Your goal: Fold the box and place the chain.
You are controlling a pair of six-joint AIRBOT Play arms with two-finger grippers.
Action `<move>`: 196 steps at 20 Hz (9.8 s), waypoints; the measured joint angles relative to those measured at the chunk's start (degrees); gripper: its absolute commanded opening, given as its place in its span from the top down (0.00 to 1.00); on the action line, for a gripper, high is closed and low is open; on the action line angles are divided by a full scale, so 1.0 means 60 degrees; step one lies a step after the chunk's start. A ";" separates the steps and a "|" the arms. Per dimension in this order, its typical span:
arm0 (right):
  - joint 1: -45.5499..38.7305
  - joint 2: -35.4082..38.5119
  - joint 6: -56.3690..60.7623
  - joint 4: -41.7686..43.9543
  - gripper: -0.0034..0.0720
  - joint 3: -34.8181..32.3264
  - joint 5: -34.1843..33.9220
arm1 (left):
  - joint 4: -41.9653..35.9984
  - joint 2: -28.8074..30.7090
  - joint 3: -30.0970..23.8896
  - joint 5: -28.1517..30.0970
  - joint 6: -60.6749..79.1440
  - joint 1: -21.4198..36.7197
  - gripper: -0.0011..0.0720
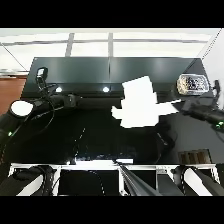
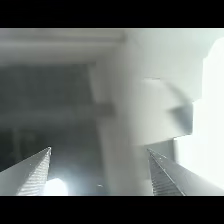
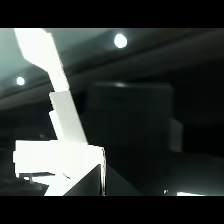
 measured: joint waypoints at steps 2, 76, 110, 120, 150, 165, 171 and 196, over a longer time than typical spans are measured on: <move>0.1271 0.0503 -0.0066 0.0492 0.93 -0.0714 -0.0903 | -0.0659 -0.0878 0.0397 -0.0608 0.0044 0.0004 0.03; 0.7410 0.0608 -0.3872 -0.5552 0.00 -0.0466 -0.1734 | -0.0178 -0.5377 0.3621 -0.4579 0.9879 -0.3129 0.95; 0.8069 0.0106 -0.6040 -0.4120 0.00 0.0051 -0.4022 | 0.0663 -0.5395 0.3639 -0.3971 0.9650 -0.3526 0.95; 0.8029 -0.0499 -0.6779 -0.2936 0.00 0.0058 -0.3883 | 0.0940 -0.5399 0.4003 -0.3847 0.9435 -0.3548 0.95; 0.7231 -0.2521 -0.9686 -0.1898 0.00 0.0073 -0.2929 | 0.0787 -0.5435 0.4036 -0.4266 0.8684 -0.3559 0.95; 0.7599 -0.2583 -0.9238 -0.2302 0.32 0.0073 -0.3421 | 0.0685 -0.5428 0.4036 -0.4313 0.8612 -0.3552 0.51; 0.7599 -0.2583 -0.9242 -0.2324 0.32 0.0073 -0.3432 | 0.1435 -0.5056 0.4466 -0.5435 0.7737 -0.3169 0.27; 0.7599 -0.2579 -0.9573 -0.2473 0.65 0.0073 -0.3235 | -0.6441 -0.2197 0.0514 -0.1953 0.8688 -0.3020 0.95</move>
